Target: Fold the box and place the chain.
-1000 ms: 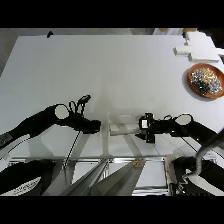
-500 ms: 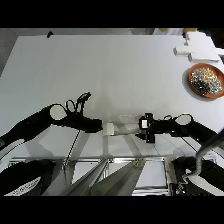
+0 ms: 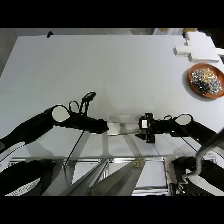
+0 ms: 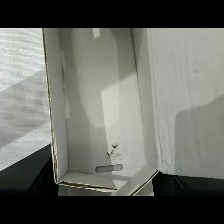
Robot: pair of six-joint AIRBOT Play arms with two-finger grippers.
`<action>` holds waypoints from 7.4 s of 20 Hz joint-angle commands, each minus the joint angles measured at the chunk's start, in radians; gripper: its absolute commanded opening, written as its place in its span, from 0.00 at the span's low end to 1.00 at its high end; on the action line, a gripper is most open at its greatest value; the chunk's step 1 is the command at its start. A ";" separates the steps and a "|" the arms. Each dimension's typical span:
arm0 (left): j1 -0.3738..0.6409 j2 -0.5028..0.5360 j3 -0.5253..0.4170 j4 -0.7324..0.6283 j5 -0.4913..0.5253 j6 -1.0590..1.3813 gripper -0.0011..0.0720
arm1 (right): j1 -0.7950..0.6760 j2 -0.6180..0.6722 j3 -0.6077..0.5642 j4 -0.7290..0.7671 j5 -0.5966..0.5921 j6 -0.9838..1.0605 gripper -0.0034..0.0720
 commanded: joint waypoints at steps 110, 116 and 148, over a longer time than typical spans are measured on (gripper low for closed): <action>-0.254 -0.201 0.528 0.708 -0.327 -0.806 0.23 | 0.000 0.001 0.000 0.000 0.000 0.000 0.44; -0.142 0.025 0.391 0.677 -0.367 -0.459 0.56 | 0.000 0.001 0.000 0.000 0.000 0.000 0.44; 0.052 -0.205 -0.068 -0.309 0.042 1.756 0.97 | 0.000 0.001 0.000 0.000 0.000 0.000 0.44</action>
